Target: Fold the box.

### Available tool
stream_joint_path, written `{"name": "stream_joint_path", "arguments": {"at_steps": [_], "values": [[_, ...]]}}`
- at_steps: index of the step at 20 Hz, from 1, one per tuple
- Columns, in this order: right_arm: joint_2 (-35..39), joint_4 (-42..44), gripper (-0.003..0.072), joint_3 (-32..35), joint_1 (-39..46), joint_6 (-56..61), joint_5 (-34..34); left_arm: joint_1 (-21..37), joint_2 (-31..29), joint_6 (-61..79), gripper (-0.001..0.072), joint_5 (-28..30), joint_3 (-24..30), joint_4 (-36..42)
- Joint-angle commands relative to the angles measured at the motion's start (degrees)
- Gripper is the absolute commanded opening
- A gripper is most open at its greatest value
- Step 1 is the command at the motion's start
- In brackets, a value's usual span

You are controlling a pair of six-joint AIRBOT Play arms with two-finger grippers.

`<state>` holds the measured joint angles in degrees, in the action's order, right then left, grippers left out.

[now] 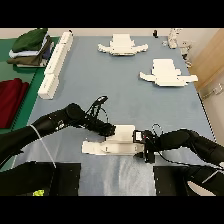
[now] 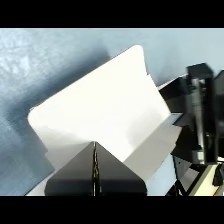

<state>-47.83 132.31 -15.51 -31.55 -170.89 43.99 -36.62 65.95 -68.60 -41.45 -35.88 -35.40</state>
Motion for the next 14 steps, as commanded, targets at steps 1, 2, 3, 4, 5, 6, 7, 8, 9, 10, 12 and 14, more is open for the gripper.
{"name": "stream_joint_path", "arguments": {"at_steps": [1, 2, 3, 4, 5, 6, 7, 8, 9, 10, 12, 14], "values": [[0.0, -0.1, 0.0488, 0.0, 0.0, 0.0, 0.0, 0.2, 3.1, -0.3, 0.0014, 0.0, -0.2, -0.8], [0.0, -0.1, 0.0488, 0.0, 0.0, 0.0, 0.0, 0.2, 3.1, 0.1, 0.0014, -0.1, -0.5, -0.7], [0.0, -0.1, 0.0489, 0.0, 0.0, 0.0, 0.0, 0.2, 3.1, 0.3, 0.0014, -0.1, -1.0, -0.7], [0.0, -0.1, 0.0489, 0.0, 0.0, 0.0, 0.0, 0.2, 2.9, 0.8, 0.0014, -0.1, -1.6, -0.7], [0.0, -0.1, 0.0489, 0.0, 0.0, 0.0, 0.0, 0.2, 2.5, 1.8, 0.0014, -0.1, -2.3, -0.6], [0.0, -0.1, 0.0489, 0.0, 0.0, 0.0, 0.0, 0.2, 1.9, 2.3, 0.0014, -0.1, -2.9, -0.6], [0.0, -0.1, 0.0488, 0.0, 0.0, 0.0, 0.0, 0.2, 0.9, 3.1, 0.0014, -0.2, -3.5, -0.6], [0.0, -0.1, 0.0488, 0.0, 0.0, 0.0, 0.0, 0.2, -0.5, 4.0, 0.0014, -0.5, -4.0, -0.6], [0.0, -0.1, 0.0488, 0.0, 0.0, 0.0, 0.0, 0.2, -2.0, 4.9, 0.0014, -1.4, -4.5, -0.6], [0.0, -0.1, 0.0488, 0.0, 0.0, 0.0, 0.0, 0.2, -3.8, 5.7, 0.0014, -2.7, -4.9, -0.9], [0.0, -0.1, 0.0488, 0.0, 0.0, 0.0, 0.0, 0.2, -8.3, 6.9, 0.0014, -6.3, -5.3, -2.1], [0.0, -0.1, 0.0488, 0.0, 0.0, 0.0, 0.0, 0.2, -13.7, 6.9, 0.0014, -10.0, -5.2, -5.4]]}}
